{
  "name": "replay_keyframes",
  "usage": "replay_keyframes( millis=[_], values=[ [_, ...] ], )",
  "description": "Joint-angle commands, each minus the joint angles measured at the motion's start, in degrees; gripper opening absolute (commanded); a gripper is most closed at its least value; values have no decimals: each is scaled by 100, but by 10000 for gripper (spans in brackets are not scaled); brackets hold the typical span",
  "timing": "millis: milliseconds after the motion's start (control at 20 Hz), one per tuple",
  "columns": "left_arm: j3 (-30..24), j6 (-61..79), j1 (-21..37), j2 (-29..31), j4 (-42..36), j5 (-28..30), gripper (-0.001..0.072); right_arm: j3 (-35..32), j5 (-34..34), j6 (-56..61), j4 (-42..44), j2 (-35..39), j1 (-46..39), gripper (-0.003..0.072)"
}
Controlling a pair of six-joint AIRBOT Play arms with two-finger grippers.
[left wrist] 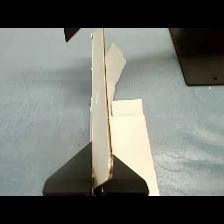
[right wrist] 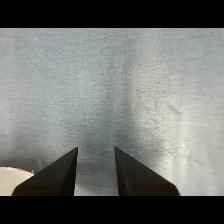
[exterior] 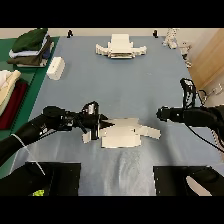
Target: Fold the box.
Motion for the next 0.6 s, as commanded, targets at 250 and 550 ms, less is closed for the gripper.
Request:
replay_keyframes(
  millis=[250,550],
  values=[
    [-105,133,-24,-348,-2,127,18,4,39,57,-9,-11,4,374],
    [98,-153,-11,-446,39,175,18,4,177,55,-11,-11,4,373]
  ],
)
